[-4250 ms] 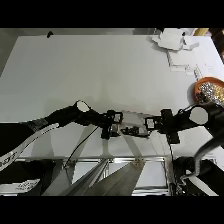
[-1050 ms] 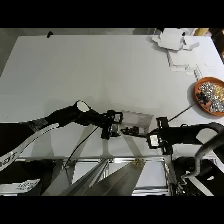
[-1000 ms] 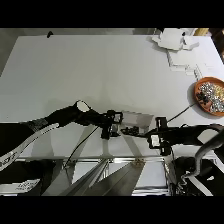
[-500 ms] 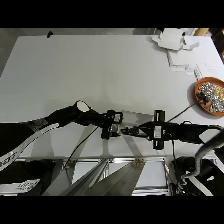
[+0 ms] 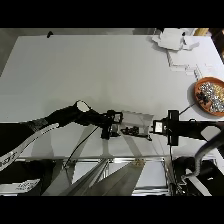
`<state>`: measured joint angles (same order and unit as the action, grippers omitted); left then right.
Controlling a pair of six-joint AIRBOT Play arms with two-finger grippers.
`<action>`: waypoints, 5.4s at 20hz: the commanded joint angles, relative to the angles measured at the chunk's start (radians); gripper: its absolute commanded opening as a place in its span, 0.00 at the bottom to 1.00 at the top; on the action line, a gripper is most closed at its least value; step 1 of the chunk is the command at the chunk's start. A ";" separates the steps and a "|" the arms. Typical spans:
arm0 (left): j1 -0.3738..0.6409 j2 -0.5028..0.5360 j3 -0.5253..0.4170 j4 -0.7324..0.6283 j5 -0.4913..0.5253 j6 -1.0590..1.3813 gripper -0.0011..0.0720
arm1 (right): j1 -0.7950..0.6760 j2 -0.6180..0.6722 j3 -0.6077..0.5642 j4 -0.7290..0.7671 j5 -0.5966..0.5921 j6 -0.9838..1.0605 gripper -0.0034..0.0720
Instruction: Fold the box and place the chain.
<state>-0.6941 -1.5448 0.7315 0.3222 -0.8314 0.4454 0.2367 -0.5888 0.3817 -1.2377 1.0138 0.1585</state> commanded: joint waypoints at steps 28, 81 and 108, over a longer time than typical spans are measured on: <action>0.001 0.000 0.000 0.000 -0.003 0.000 0.47 | -0.031 -0.201 0.000 0.007 -0.033 -0.186 0.22; 0.001 0.000 0.000 0.000 -0.003 0.000 0.47 | 0.242 -0.128 0.003 0.767 -0.259 -0.219 0.07; 0.001 0.000 0.000 0.000 -0.003 0.000 0.47 | -0.257 -0.471 0.154 -0.022 -0.175 -0.429 0.35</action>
<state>-0.6941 -1.5448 0.7315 0.3222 -0.8345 0.4450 -0.0162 -0.9985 0.5346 -1.2484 0.8825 -0.2047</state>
